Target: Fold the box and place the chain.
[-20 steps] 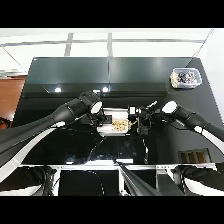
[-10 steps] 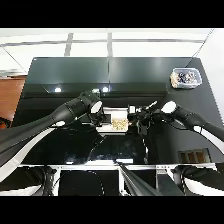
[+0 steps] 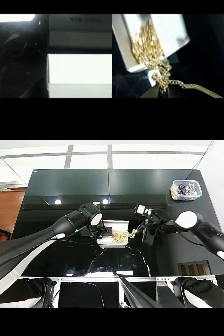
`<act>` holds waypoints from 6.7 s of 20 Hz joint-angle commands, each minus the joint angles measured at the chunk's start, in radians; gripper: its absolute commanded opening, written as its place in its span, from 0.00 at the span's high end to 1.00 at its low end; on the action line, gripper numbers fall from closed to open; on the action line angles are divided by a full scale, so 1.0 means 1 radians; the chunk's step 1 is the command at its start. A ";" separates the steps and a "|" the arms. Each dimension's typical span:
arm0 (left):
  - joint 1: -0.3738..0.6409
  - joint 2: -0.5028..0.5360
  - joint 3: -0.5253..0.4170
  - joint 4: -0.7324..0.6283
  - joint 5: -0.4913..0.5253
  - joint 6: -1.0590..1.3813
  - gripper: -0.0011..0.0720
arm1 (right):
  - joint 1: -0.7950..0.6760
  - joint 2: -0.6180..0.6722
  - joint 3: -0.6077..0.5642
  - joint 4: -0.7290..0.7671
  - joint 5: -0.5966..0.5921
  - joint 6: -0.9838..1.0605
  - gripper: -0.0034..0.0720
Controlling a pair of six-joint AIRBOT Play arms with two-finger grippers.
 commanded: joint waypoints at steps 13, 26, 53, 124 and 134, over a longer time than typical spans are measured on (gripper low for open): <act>0.000 0.000 0.000 0.000 -0.001 0.000 0.94 | -0.015 0.022 0.308 0.319 0.231 0.405 0.93; 0.000 0.000 0.000 0.000 -0.001 0.000 0.94 | -0.138 -0.141 0.207 0.091 0.273 0.375 0.46; 0.000 0.000 0.000 0.000 -0.001 0.000 0.94 | -0.094 -0.344 -0.040 0.167 -0.132 -0.710 0.14; -0.026 0.129 0.007 0.027 0.032 0.107 0.02 | -0.298 0.046 0.118 0.207 0.132 0.251 0.57; 0.592 0.438 -0.437 -0.734 -0.012 1.376 0.02 | -0.298 0.046 0.118 0.207 0.063 0.252 0.57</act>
